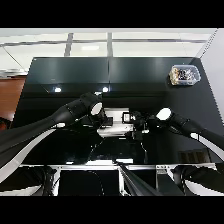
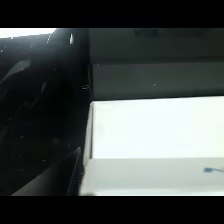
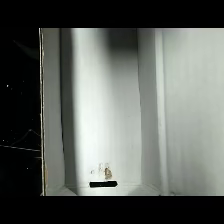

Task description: Fold the box and place the chain.

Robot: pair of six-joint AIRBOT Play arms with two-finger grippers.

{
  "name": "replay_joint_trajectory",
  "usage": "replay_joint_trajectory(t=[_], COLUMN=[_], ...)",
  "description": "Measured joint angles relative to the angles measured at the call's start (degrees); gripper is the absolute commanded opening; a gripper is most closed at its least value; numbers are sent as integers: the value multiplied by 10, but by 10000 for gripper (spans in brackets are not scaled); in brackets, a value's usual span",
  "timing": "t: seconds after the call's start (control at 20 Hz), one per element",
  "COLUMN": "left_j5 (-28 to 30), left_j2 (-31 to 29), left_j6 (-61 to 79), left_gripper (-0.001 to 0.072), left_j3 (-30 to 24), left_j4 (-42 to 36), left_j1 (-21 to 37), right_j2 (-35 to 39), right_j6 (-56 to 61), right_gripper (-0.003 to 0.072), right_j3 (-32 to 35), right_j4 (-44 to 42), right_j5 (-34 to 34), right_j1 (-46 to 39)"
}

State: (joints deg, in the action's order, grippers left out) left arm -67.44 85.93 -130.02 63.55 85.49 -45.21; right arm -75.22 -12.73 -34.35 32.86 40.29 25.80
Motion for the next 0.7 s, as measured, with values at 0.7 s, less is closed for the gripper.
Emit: replay_joint_trajectory(t=[0.7], left_j5=[0], left_j2=[22], left_j6=[-3], left_gripper=[85], left_j3=[0], left_j4=[-9], left_j1=[2], right_j2=[0], right_j6=[0], right_gripper=[177], right_j3=[0], right_j4=[0], right_j5=[0], right_j1=[0])
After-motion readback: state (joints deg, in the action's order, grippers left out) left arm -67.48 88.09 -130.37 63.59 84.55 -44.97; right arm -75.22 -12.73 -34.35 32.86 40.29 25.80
